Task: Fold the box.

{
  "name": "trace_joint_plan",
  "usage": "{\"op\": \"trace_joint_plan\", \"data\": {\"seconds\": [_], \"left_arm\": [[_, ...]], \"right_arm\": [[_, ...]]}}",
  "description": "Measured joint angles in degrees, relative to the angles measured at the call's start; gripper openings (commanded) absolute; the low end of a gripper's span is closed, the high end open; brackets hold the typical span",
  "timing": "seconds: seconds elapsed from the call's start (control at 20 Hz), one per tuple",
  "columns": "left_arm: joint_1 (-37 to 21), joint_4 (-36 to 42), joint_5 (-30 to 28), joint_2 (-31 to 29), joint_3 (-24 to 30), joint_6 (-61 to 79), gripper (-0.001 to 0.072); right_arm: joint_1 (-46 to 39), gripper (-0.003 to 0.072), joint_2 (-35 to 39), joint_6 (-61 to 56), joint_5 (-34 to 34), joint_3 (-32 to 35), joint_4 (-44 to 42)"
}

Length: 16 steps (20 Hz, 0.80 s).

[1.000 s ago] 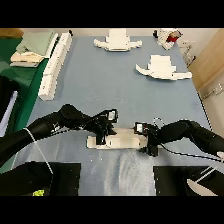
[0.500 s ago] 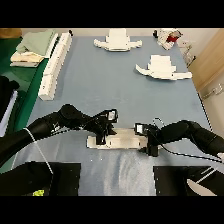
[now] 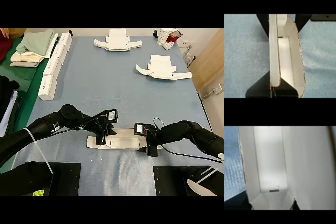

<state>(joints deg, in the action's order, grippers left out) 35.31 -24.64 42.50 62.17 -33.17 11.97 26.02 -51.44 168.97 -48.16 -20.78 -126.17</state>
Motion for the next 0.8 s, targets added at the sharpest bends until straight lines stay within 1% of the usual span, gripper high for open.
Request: {"op": "trace_joint_plan", "data": {"seconds": [0.2,0.25,0.3,0.35,0.8], "left_arm": [[0.0,-0.02,0.02,0.0,0.0,0.0,0.0014],[0.0,-0.02,0.0,0.0,0.0,0.0,0.0014],[0.0,-0.02,0.0,0.0,0.0,0.0,0.0014],[0.0,0.0,-0.09,0.0,0.0,0.0,0.0014],[0.0,0.0,-0.02,0.0,0.0,-0.02,0.0015]], "right_arm": [[0.07,0.053,-1.27,0.17,0.66,0.0,-0.2],[0.09,0.0549,-1.42,0.2,0.68,0.0,-0.17],[0.11,0.0596,-1.53,0.2,0.74,0.02,-0.11],[0.13,0.0605,-1.64,0.17,0.74,0.04,-0.02],[0.2,0.0605,-1.22,0.11,0.5,0.07,0.55]]}}
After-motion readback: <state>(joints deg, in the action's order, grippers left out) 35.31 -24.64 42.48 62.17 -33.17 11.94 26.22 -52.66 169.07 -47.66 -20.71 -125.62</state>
